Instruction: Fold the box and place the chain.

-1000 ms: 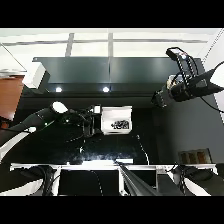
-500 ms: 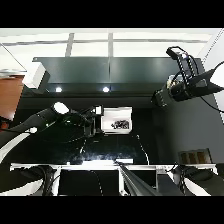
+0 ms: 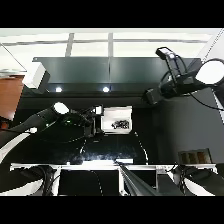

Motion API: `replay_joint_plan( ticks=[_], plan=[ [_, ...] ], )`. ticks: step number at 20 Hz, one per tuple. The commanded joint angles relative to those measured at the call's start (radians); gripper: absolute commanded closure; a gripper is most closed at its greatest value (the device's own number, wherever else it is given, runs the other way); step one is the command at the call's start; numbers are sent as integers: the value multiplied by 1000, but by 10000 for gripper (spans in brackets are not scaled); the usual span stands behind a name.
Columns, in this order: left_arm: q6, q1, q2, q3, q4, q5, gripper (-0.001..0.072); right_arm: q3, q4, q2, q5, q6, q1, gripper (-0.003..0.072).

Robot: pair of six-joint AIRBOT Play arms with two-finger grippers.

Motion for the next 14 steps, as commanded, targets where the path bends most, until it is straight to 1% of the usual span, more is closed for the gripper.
replay_joint_plan(
  ticks=[1,3,4,5,7,9,12,14],
  plan=[
    [2,0,0,1,1,2,215,1,89,-89,-193,-129,17,-15],
    [2,0,0,1,1,2,216,1,163,-148,-238,-229,18,-14],
    [1,0,0,1,1,2,215,1,209,-174,-242,-312,23,-14],
    [2,0,0,1,1,2,215,1,241,-194,-230,-381,30,-14],
    [1,0,0,1,1,2,216,1,251,-227,-192,-492,50,-15],
    [2,0,0,1,1,2,215,1,237,-251,-169,-518,69,-15],
    [2,0,0,1,1,2,216,1,168,-259,-179,-519,104,-15],
    [2,0,0,1,1,2,215,1,170,-259,-164,-518,114,-15]
  ],
)
